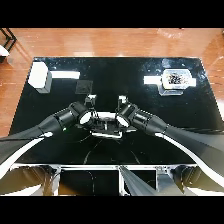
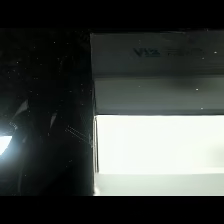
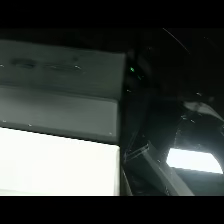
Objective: Fold the box and place the chain.
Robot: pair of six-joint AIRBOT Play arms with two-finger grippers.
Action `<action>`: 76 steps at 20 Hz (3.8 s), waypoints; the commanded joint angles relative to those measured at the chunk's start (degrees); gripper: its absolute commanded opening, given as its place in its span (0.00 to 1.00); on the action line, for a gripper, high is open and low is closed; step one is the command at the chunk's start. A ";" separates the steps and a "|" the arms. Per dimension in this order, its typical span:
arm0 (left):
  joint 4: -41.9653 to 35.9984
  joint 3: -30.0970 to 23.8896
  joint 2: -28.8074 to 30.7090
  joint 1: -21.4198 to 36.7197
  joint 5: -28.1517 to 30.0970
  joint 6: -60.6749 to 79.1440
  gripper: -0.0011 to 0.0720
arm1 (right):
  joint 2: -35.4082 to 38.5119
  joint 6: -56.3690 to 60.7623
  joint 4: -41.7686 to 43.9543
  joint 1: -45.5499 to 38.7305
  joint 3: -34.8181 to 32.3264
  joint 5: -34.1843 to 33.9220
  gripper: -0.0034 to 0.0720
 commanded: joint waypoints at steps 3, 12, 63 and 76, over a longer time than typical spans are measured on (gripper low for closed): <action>-0.02 -0.02 -0.02 -0.04 0.04 -0.09 0.05 | 0.33 -0.22 0.07 0.02 0.07 0.35 0.39; -0.02 -0.02 -0.02 -0.04 0.04 -0.09 0.05 | 0.11 -0.17 -1.46 0.02 0.07 -0.87 0.07; -0.44 -0.02 -0.02 -0.04 -0.11 -0.09 0.05 | 26.47 -25.44 -2.93 -52.35 1.16 -3.52 0.99; -1.51 -0.02 -0.02 -0.04 -0.13 -0.09 0.05 | -15.04 -36.06 2.03 -59.36 30.42 -5.92 0.81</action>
